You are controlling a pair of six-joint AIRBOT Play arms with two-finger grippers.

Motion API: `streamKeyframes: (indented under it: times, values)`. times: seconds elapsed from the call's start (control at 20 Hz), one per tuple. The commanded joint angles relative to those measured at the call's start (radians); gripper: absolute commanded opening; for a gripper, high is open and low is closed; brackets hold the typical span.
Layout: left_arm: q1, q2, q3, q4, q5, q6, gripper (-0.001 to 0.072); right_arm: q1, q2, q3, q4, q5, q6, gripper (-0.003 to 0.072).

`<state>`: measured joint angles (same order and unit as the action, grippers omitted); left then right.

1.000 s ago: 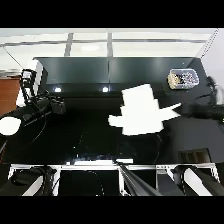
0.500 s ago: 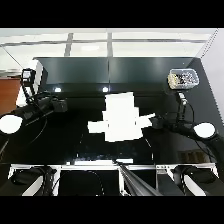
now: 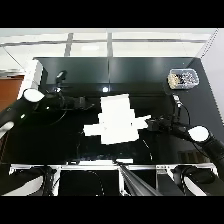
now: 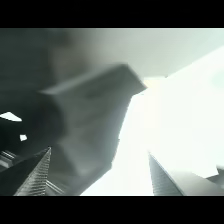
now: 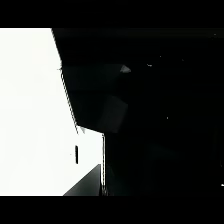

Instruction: Fold the box and place the chain.

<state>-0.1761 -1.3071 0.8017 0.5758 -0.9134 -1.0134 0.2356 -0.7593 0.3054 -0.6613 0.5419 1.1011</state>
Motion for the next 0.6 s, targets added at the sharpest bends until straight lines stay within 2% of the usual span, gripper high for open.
streamKeyframes:
  times: [0.0, 0.2, 0.25, 0.3, 0.4, 0.45, 0.55]
  values:
    - [-0.027, -0.234, 0.123, -0.137, -0.219, 0.116, 0.0711, 0.005, 0.0, 0.0, 0.0, -0.003, 0.006, 0.0012]
    - [-0.117, -0.365, 0.241, -0.131, -0.319, 0.213, 0.0684, 0.005, 0.0, 0.0, 0.001, -0.003, 0.006, 0.0012]
    - [-0.13, -0.391, 0.269, -0.128, -0.354, 0.241, 0.0653, 0.005, 0.0, 0.0, 0.001, -0.002, 0.006, 0.0012]
    - [-0.138, -0.416, 0.299, -0.113, -0.396, 0.271, 0.0555, 0.005, 0.0, 0.0, 0.001, -0.001, 0.006, 0.0012]
    - [-0.145, -0.462, 0.359, -0.053, -0.491, 0.312, 0.0407, 0.005, 0.0, 0.0, 0.001, 0.001, 0.006, 0.0012]
    - [-0.145, -0.477, 0.383, -0.021, -0.52, 0.316, 0.0358, 0.005, 0.0, 0.0, 0.001, 0.001, 0.006, 0.0012]
    - [-0.145, -0.494, 0.41, 0.015, -0.521, 0.316, 0.0323, 0.005, 0.0, 0.0, 0.0, 0.003, 0.006, 0.0012]
